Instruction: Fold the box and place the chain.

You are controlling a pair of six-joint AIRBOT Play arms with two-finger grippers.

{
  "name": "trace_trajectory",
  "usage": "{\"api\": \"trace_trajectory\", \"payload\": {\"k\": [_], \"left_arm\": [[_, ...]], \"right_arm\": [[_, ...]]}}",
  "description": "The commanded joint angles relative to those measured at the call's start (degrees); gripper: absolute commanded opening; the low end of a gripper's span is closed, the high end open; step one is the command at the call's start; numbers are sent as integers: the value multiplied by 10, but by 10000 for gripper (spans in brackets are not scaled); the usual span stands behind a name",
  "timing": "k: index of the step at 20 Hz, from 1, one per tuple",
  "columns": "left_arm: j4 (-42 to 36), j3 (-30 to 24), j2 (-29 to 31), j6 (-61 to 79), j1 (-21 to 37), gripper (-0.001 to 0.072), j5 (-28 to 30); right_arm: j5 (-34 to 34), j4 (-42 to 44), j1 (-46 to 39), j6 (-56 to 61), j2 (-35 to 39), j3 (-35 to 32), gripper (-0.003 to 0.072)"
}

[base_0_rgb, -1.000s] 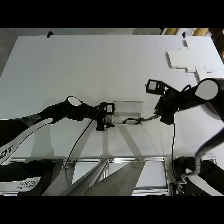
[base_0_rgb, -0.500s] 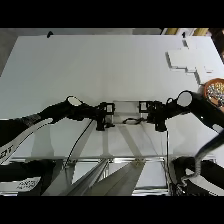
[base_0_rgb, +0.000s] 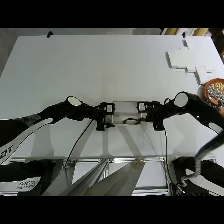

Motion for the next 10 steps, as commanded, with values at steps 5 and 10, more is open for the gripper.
{"api": "trace_trajectory", "payload": {"k": [5,10], "left_arm": [[0,0,0,0,0,9,0],[0,0,0,0,0,9,0]], "right_arm": [[-9,-5,1,4,6,0,15],[-21,-7,1,3,22,0,229]]}}
